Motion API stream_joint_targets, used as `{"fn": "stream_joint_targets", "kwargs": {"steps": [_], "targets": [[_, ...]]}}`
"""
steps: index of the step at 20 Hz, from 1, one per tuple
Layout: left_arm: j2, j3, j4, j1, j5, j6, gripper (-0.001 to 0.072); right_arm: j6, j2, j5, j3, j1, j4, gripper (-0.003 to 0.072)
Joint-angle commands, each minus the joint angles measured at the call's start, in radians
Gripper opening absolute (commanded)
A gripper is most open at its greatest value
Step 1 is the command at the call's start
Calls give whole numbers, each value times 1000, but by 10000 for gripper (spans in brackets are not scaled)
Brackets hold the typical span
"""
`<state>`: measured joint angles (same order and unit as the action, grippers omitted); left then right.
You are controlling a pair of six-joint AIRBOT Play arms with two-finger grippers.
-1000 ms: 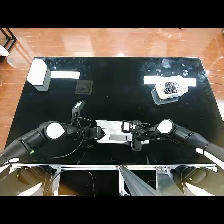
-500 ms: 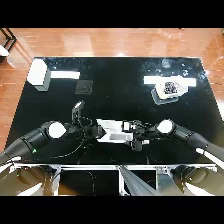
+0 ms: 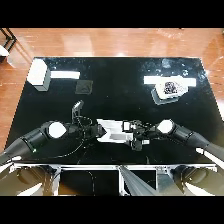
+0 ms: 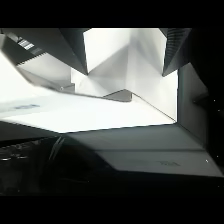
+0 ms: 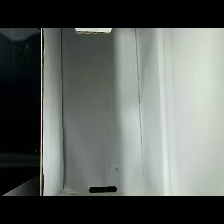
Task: Fold the box and place the chain.
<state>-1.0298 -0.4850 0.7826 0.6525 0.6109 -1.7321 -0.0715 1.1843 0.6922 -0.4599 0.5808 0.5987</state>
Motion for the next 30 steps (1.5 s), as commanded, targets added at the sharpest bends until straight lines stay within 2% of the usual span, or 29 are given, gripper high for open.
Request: {"fn": "stream_joint_targets", "kwargs": {"steps": [1,14,20,24,30], "targets": [[1,-7,-17,-1,-1,-1,572,-14,0,23,1,1,5,354],[0,-10,26,3,29,-1,572,-14,0,22,1,1,5,354],[0,-10,130,45,-3,-88,572,-14,0,22,1,1,5,354],[0,-10,130,50,-39,-111,572,-14,0,22,1,1,5,354],[-25,-10,130,51,-38,-119,572,-14,0,22,1,1,5,354]]}}
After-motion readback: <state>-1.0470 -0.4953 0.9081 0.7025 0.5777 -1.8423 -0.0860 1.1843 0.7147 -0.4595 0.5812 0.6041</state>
